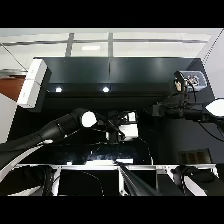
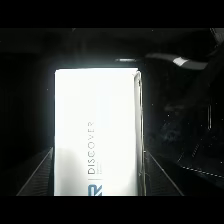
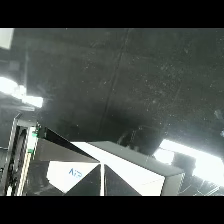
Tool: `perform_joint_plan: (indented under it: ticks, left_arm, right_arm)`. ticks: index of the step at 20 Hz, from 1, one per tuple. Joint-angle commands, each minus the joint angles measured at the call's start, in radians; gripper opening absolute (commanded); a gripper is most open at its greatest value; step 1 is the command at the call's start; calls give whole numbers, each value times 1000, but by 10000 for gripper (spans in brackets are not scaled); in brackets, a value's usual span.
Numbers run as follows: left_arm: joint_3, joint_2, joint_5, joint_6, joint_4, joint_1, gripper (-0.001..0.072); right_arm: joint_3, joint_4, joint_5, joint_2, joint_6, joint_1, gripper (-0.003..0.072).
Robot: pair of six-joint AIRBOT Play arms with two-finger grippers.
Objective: Fold the box and place the chain.
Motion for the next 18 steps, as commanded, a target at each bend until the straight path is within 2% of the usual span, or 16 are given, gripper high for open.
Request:
perform_joint_plan:
  ticks: [1, 9, 18]
  left_arm:
    - [-1, -10, -3, 0, -1, 0, 709]
    - [-1, -18, -18, 0, -1, -1, 709]
    - [-1, -74, -19, 0, -1, -1, 709]
  right_arm:
    - [1, 0, 0, 1, 0, 0, 32]
    - [1, 0, 0, 1, 0, 0, 32]
    - [1, 0, -5, 1, 0, 0, 32]
